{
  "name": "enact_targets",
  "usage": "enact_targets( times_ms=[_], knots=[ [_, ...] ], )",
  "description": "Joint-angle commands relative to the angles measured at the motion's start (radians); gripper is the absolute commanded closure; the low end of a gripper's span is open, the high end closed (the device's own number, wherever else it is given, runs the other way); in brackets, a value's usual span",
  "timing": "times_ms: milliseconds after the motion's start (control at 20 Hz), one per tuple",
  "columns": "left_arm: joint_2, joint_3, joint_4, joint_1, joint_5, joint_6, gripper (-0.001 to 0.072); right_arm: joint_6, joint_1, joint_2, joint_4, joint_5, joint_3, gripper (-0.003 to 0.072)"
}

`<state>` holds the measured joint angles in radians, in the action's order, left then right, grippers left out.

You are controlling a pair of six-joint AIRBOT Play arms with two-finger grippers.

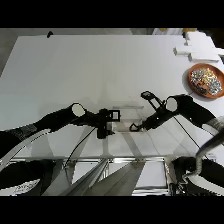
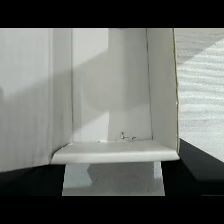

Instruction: Fold the box and place the chain.

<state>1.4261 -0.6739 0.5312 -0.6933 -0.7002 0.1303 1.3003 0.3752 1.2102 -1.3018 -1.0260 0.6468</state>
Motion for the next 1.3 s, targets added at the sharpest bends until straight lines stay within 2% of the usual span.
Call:
enact_targets(
  times_ms=[0,350,800,1000,1250],
  knots=[
    [0.000,0.000,0.000,0.000,0.000,0.000,0.0530,0.000,0.000,-0.035,-0.001,-0.012,0.001,0.0668],
    [0.000,0.000,0.000,0.000,0.000,0.000,0.0530,0.003,0.000,-0.164,-0.003,-0.082,0.001,0.0668],
    [0.000,0.000,0.000,0.000,0.000,0.000,0.0530,0.003,0.000,-0.546,0.047,-0.224,0.001,0.0668],
    [0.000,0.000,0.000,0.000,0.000,0.000,0.0530,-0.036,0.000,-0.652,0.232,-0.207,0.002,0.0668],
    [0.000,0.000,0.000,0.000,0.000,0.000,0.0530,-0.179,0.000,-0.665,0.534,-0.108,0.002,0.0668]
  ],
)
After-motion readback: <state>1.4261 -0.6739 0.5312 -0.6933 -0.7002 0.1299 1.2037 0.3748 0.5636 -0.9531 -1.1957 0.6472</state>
